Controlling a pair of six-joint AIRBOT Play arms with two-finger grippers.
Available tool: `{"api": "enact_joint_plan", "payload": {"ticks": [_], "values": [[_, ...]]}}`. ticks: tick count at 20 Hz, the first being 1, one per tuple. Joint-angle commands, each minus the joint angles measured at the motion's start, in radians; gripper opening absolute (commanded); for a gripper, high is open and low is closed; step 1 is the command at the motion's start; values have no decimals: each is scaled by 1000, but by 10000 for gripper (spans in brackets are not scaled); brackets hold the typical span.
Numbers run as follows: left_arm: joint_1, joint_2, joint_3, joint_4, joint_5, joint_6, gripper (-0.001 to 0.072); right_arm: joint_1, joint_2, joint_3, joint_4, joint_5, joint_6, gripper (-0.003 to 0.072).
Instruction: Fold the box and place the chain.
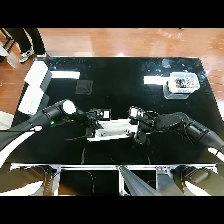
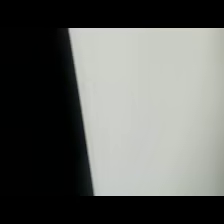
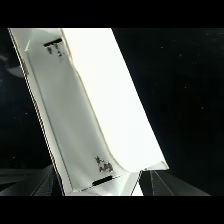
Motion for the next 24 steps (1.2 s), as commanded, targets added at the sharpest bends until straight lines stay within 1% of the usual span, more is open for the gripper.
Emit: {"api": "enact_joint_plan", "payload": {"ticks": [1,7,12,16,19,24], "values": [[-1,-13,2,16,-18,0,24,8,-8,1,-2,-6,0,640],[-1,-17,2,16,-19,0,24,85,-52,1,2,14,0,640],[-1,-17,2,15,-19,-3,24,87,-64,1,-4,-12,2,640],[-1,-17,2,7,-19,-3,24,87,-67,-2,-49,-12,3,640],[-1,-17,4,5,-20,-3,24,87,-87,-2,-48,-5,2,640],[-1,-17,8,4,-19,-4,24,87,-109,-1,-45,56,2,639]]}}
